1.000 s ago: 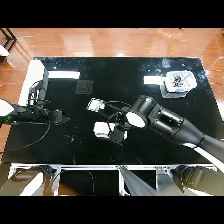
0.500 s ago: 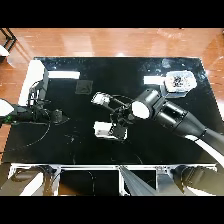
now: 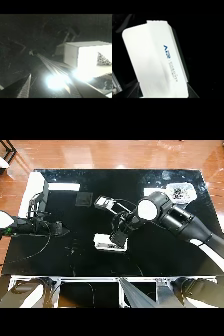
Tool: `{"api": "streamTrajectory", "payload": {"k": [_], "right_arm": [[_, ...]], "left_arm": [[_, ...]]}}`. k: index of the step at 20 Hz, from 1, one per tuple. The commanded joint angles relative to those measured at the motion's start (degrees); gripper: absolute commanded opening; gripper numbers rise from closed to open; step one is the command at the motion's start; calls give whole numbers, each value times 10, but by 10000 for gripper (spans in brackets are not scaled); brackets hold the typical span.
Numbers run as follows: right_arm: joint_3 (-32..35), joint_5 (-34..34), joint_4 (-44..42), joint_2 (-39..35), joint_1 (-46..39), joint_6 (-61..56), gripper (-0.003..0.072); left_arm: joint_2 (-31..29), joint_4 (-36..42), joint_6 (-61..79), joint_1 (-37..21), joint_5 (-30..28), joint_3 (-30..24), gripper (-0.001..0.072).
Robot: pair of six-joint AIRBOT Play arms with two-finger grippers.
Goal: Fold the box and place the chain.
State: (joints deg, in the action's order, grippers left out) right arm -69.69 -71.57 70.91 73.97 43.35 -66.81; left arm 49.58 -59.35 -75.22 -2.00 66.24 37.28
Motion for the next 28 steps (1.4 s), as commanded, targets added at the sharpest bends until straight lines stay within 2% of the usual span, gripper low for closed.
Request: {"api": "streamTrajectory", "payload": {"k": [1, 4, 11, 28], "right_arm": [[-3, -10, 0, 10, -12, 1, 704], [0, -43, -2, 28, -5, 14, 705], [5, -49, 7, 31, 4, 51, 706], [7, -59, 7, 31, 8, 59, 706]], "left_arm": [[0, 0, 0, 0, 1, 0, 570], [0, 0, 0, 0, 2, 0, 570], [0, 0, 0, 0, 2, 0, 570], [0, 0, 0, 0, 2, 0, 571]]}}
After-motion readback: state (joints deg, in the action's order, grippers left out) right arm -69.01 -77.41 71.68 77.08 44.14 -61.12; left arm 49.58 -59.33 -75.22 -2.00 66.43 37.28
